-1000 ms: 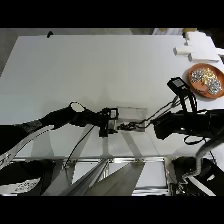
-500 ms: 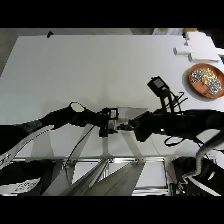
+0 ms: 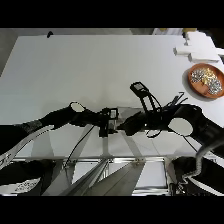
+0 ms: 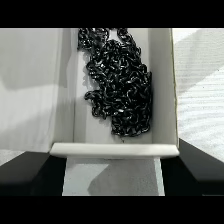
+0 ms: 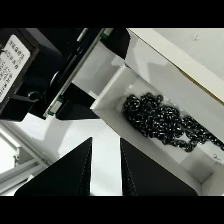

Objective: Fold the box and place the chain.

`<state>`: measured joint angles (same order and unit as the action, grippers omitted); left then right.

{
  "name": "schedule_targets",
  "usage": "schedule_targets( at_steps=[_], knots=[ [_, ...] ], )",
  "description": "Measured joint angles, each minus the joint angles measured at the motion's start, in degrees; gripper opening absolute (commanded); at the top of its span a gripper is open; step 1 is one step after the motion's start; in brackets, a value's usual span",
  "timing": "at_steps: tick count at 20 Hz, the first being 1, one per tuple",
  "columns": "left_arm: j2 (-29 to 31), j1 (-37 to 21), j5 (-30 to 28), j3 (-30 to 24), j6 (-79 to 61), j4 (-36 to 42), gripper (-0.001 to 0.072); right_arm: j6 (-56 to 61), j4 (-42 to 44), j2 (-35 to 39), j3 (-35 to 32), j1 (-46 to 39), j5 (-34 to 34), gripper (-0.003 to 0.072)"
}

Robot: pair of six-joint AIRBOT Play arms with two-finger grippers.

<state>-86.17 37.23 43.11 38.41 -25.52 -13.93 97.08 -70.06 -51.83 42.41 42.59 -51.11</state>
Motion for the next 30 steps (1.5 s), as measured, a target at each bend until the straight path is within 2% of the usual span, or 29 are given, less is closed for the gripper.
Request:
schedule_targets(
  at_steps=[2, 4, 8, 12, 14, 15, 17, 30],
  knots=[
    [0.0, 0.0, 0.0, 0.0, 0.0, 0.0, 0.0067, 0.0, -0.9, 0.9, 0.9, -1.6, -1.9, 0.0177],
    [0.0, 0.0, 0.0, 0.0, 0.0, 0.0, 0.0067, 0.0, -3.1, 2.5, 1.6, -4.5, -5.1, 0.0101],
    [0.0, 0.0, 0.0, 0.0, 0.0, 0.0, 0.0067, 0.0, -10.5, 4.4, 2.1, -13.3, -12.2, 0.0095],
    [0.0, 0.0, 0.0, 0.0, 0.0, 0.0, 0.0067, 0.2, -18.3, 3.4, 2.0, -23.4, -14.9, 0.0096],
    [0.0, 0.0, 0.0, 0.0, 0.0, 0.0, 0.0067, 0.2, -20.2, 1.6, 1.9, -27.7, -14.6, 0.0103],
    [0.0, 0.0, 0.0, 0.0, 0.0, 0.0, 0.0067, 0.2, -20.9, 0.5, 1.9, -29.4, -14.1, 0.0132],
    [0.0, 0.0, 0.0, 0.0, 0.0, 0.0, 0.0067, 0.4, -21.9, -2.3, 1.9, -32.2, -12.6, 0.0236],
    [0.0, 0.0, 0.0, 0.0, 0.0, 0.0, 0.0067, 0.4, -23.1, -17.9, 2.0, -35.5, -6.4, 0.0236]
  ],
)
